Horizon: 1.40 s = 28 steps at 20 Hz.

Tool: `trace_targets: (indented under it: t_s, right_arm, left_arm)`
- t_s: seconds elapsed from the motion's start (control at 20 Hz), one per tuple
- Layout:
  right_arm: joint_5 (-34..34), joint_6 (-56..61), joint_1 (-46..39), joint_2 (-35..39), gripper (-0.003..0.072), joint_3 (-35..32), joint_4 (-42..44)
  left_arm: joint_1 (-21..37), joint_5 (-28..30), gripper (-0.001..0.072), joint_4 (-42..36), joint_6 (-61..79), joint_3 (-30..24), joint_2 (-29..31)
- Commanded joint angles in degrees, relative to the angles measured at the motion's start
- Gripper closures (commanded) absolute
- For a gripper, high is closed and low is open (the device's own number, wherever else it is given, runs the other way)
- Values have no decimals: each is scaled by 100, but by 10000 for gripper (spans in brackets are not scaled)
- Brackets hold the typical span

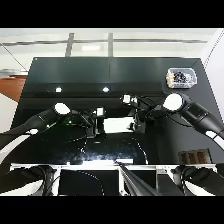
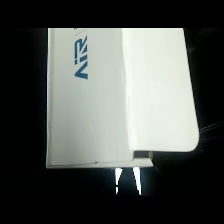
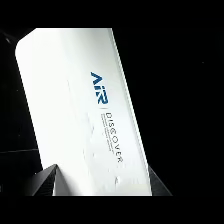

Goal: Fold the box and place the chain.

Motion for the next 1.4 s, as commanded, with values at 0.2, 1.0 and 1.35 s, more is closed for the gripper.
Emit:
trace_targets:
  t_s: [0.2, 1.0, 1.35]
  right_arm:
    - [66, 2, 7, -22, 469, 0, -68]
    - [208, 4, 7, -138, 468, -15, -68]
    - [120, 4, 7, -188, 469, -15, -61]
  left_arm:
    - [-2, 4, 316, 2, 0, -4, 0]
    - [-2, 2, 316, 2, 0, -4, 0]
    - [-2, 2, 316, 2, -2, -4, 0]
